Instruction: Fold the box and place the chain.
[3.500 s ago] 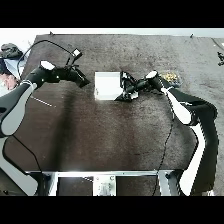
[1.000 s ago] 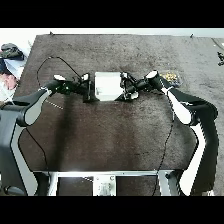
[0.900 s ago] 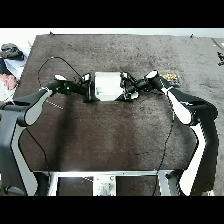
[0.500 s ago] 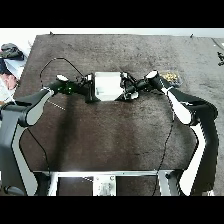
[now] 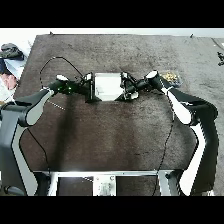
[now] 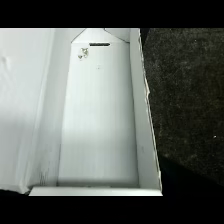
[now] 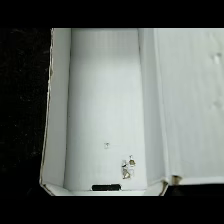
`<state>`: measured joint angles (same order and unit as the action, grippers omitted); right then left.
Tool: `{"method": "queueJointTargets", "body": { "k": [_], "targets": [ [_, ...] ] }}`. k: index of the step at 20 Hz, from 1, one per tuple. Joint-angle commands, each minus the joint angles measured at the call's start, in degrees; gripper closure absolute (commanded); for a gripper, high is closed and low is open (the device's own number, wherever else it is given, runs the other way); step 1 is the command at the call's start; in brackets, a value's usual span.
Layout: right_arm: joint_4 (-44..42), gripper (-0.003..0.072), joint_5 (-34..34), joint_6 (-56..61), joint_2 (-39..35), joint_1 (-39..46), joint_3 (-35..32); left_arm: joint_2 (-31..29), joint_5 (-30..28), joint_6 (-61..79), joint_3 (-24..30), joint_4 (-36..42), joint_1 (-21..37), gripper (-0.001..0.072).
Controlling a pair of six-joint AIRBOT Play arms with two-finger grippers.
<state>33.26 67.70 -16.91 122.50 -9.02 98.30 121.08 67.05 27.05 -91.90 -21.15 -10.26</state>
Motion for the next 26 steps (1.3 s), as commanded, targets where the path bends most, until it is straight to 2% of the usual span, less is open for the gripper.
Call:
{"method": "queueJointTargets", "body": {
  "k": [1,13,14,15,16,26],
  "targets": [
    [-0.02,0.0237,0.00,0.04,0.00,-0.07,0.02,0.00,-0.24,0.42,-0.04,0.50,-0.04,-0.0011],
    [-0.02,0.0237,0.00,0.04,0.00,-0.07,0.02,0.02,-1.31,-0.02,-0.04,-0.92,-0.04,-0.0006],
    [-0.02,0.0237,0.00,0.04,0.00,-0.07,0.02,0.02,-1.29,-0.04,-0.04,-0.94,-0.04,0.0025],
    [-0.02,0.0237,0.00,0.04,0.00,-0.07,0.02,0.02,-1.27,-0.02,-0.04,-0.94,-0.04,0.0197],
    [-0.02,0.0237,0.00,0.04,0.00,-0.07,0.02,0.02,-1.27,-0.02,-0.04,-1.03,-0.04,0.0239],
    [-0.02,0.0237,0.00,0.04,0.00,-0.07,0.02,0.00,-1.27,-0.02,-0.07,-1.09,-0.04,0.0238]
  ]
}}
